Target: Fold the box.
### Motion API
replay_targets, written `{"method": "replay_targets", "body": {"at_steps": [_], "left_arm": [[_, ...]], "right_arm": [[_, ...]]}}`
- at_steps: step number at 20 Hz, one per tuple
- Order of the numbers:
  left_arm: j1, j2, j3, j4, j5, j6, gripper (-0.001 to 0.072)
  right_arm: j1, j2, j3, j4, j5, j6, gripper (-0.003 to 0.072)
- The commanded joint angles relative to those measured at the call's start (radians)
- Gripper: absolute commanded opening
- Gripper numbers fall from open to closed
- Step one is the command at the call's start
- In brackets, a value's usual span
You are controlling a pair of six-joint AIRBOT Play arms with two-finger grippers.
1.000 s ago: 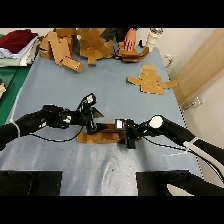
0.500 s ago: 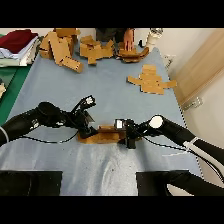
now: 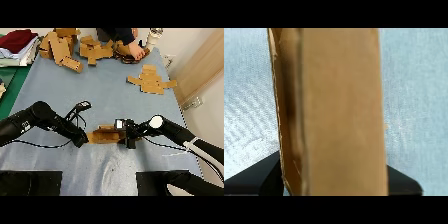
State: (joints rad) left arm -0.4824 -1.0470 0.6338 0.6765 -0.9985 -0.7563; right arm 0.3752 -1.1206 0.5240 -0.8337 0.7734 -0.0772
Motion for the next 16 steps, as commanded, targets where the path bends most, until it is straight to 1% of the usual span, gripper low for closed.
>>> {"method": "replay_targets", "body": {"at_steps": [1,4,8,10,12,14,16], "left_arm": [[-0.004,0.002,0.005,-0.141,-0.018,-0.097,0.0013],[-0.003,-0.041,0.048,-0.234,0.016,-0.099,0.0013],[-0.003,-0.190,0.156,-0.330,0.030,-0.106,0.0013],[-0.003,-0.261,0.208,-0.342,0.071,-0.108,0.0014],[-0.003,-0.309,0.247,-0.342,0.117,-0.110,0.0013],[-0.002,-0.338,0.267,-0.341,0.152,-0.137,0.0013],[-0.002,-0.363,0.268,-0.338,0.159,-0.172,0.0013]], "right_arm": [[0.001,0.000,0.000,0.000,0.000,0.000,0.0507],[0.001,0.000,0.000,0.000,0.000,0.000,0.0507],[0.001,0.000,0.000,0.000,0.000,0.000,0.0507],[0.001,0.000,0.000,0.000,0.001,0.000,0.0507],[0.001,0.000,0.000,0.000,0.001,0.000,0.0507],[0.001,0.000,0.000,0.000,0.001,0.000,0.0507],[0.001,0.000,0.000,0.000,0.000,0.000,0.0507]]}}
